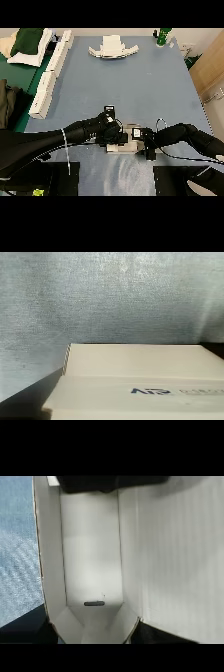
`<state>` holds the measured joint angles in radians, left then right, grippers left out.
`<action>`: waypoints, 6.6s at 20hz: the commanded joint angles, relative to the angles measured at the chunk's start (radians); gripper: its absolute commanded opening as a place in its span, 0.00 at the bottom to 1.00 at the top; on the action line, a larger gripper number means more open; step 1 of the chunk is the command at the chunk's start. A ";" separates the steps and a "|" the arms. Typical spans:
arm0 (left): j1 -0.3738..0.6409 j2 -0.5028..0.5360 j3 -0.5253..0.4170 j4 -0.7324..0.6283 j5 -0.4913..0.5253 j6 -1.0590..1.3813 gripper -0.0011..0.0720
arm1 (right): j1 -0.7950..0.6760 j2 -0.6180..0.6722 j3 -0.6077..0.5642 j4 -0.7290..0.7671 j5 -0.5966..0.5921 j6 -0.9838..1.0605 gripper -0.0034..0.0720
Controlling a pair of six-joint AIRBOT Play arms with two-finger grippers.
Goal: Fold the box.
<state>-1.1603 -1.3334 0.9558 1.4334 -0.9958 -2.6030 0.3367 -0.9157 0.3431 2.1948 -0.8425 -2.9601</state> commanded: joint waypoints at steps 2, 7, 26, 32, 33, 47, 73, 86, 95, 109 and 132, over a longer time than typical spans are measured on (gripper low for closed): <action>0.001 0.000 0.001 -0.074 0.016 0.000 0.74 | 0.000 0.001 0.000 0.000 0.000 0.001 0.73; 0.003 0.007 0.004 -0.092 0.019 0.002 0.75 | 0.000 0.001 0.000 0.000 0.000 0.001 0.73; 0.027 0.059 0.008 -0.019 -0.163 0.003 0.89 | 0.000 0.001 0.000 0.000 0.000 0.001 0.73; 0.027 0.073 0.018 -0.120 -0.129 0.064 0.89 | 0.000 0.001 0.000 0.000 0.000 0.001 0.73; 0.027 0.081 0.022 -0.126 -0.130 0.071 0.89 | 0.000 0.001 0.000 0.000 0.000 0.001 0.73; 0.027 0.113 0.021 -0.084 -0.132 0.085 0.49 | 0.000 0.001 0.000 0.000 0.000 0.001 0.73; 0.027 0.113 0.047 -0.018 -0.222 0.074 0.58 | 0.000 0.001 0.000 0.000 0.000 0.001 0.73; 0.098 0.417 0.039 0.133 -0.492 0.029 0.03 | 0.000 0.001 0.000 0.000 0.000 0.001 0.73; 0.277 0.681 -0.420 -0.121 -0.124 0.061 0.03 | 0.000 0.001 0.000 0.000 0.000 0.001 0.73; 0.283 0.678 -0.727 -0.337 0.414 0.322 0.03 | 0.000 0.001 0.000 0.000 0.000 0.001 0.73; 0.282 0.683 -0.670 -0.590 0.470 0.594 0.05 | 0.000 0.001 0.000 0.000 0.000 0.001 0.73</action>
<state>-0.8776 -0.6357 0.2829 0.8635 -0.5457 -2.0174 0.3363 -0.9142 0.3431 2.1952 -0.8421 -2.9593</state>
